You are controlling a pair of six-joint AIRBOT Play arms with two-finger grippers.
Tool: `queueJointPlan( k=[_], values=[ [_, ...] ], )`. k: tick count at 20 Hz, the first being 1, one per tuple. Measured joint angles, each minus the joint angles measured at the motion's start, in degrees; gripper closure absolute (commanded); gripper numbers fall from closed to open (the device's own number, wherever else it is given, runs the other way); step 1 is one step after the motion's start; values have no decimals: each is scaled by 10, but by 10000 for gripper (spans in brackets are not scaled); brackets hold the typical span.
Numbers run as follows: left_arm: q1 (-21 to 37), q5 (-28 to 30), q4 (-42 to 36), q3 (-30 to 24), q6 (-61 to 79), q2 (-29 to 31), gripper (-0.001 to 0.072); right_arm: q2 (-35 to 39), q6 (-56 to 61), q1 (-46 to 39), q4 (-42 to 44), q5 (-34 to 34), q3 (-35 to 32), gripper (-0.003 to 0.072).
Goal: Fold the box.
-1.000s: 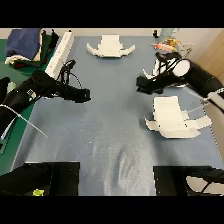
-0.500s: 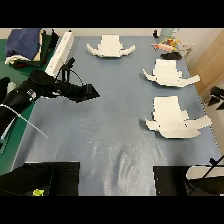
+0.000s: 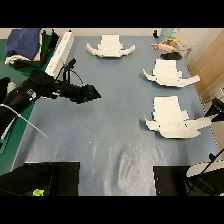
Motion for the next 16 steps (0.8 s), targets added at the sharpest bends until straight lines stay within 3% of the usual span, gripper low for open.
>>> queueJointPlan(
  k=[2,3,9,12,16],
  values=[
    [0,-2,-1,0,0,0,185,-7,-9,2,18,15,-10,640],
    [0,-4,-1,0,0,0,185,-9,-15,6,27,24,-17,681],
    [4,-44,-1,0,14,0,185,13,-23,66,144,43,-64,685],
    [19,-86,0,0,27,3,187,73,-24,131,210,-16,-124,685],
    [51,-160,2,-1,52,9,186,199,-17,245,243,-118,-251,686]
  ],
)
